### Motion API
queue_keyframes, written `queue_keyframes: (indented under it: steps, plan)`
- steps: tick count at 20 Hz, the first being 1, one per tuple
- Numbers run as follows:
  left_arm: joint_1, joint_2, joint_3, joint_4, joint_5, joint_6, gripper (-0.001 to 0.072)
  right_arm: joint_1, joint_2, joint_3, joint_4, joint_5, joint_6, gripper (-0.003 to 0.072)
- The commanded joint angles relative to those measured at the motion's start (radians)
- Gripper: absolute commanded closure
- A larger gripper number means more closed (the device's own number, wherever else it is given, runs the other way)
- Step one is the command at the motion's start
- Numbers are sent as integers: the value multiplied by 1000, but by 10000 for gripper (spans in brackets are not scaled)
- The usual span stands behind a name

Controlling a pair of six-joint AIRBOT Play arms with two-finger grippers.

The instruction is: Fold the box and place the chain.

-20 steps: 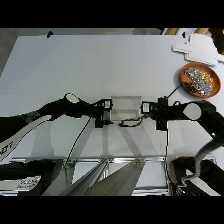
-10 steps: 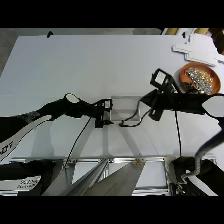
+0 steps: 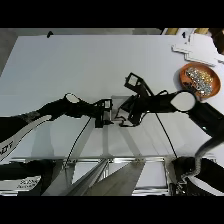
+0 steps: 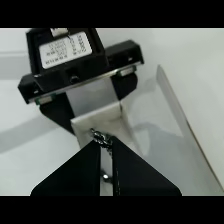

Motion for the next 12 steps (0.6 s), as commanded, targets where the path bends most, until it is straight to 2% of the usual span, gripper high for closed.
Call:
queue_keyframes:
  steps: [1,2,3,5,6,9,11,12]
  plan:
    - [-1,1,0,0,0,0,700,18,-79,1,-95,-5,87,664]
    - [-1,1,0,0,0,0,700,18,-85,1,-142,-5,129,652]
    - [-1,1,0,0,0,0,700,18,-86,1,-193,-8,177,593]
    - [-1,1,0,0,0,0,700,11,-83,2,-248,-3,231,424]
    - [-1,1,0,0,0,0,700,-4,-72,2,-248,18,233,402]
    - [-1,1,0,0,0,0,700,-78,2,2,-283,111,164,417]
    - [-1,1,0,0,0,0,700,-152,58,2,-337,181,92,523]
    - [-1,1,0,0,0,0,700,-192,75,2,-356,216,35,530]
